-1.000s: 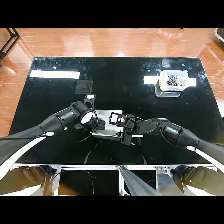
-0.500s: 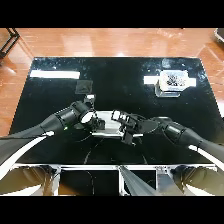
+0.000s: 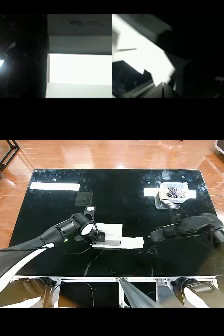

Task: Fold the box and place the chain.

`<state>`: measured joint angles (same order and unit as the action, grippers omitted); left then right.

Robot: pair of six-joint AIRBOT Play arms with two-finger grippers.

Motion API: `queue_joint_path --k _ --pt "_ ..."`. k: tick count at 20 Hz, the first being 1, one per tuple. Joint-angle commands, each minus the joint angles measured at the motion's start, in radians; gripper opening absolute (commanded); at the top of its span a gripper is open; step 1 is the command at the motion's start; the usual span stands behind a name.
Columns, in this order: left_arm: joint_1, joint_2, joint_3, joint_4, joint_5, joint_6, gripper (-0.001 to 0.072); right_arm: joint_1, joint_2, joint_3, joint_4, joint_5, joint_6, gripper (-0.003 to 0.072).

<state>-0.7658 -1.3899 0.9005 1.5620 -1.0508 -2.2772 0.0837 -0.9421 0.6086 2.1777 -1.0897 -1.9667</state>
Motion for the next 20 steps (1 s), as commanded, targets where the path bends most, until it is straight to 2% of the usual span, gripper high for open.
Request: queue_joint_path --k 1,3,6,9,12,17,18,19,20 --pt "0.0 0.0 -0.001 0.001 0.002 0.0 0.0025 -0.183 0.041 -0.068 0.003 -0.043 0.2 0.0023" --pt "-0.001 0.0 -0.001 0.0 0.0 0.0 0.0025 -0.166 0.039 -0.166 0.055 0.077 0.326 0.0023" --pt "-0.001 0.0 -0.001 0.0 0.0 0.0 0.0025 -0.076 -0.011 -0.253 0.186 0.211 0.349 0.0022" --pt "-0.001 0.0 -0.001 -0.002 -0.001 0.0 0.0025 0.041 -0.095 -0.252 0.209 0.288 0.351 0.0022" --pt "-0.001 0.0 -0.001 -0.003 -0.003 0.0 0.0025 0.117 -0.159 -0.238 0.321 0.344 0.316 0.0023" --pt "-0.001 0.0 -0.001 -0.002 -0.002 0.003 0.0025 0.231 -0.261 -0.142 0.325 0.344 0.312 0.0034" --pt "-0.001 0.0 -0.001 -0.002 -0.002 0.003 0.0025 0.249 -0.275 -0.122 0.325 0.342 0.313 0.0097" --pt "-0.001 0.0 -0.001 -0.003 -0.002 0.003 0.0025 0.263 -0.282 -0.101 0.323 0.327 0.312 0.0369" --pt "-0.001 0.0 -0.001 -0.003 -0.003 0.003 0.0025 0.267 -0.283 -0.084 0.32 0.307 0.3 0.0571"
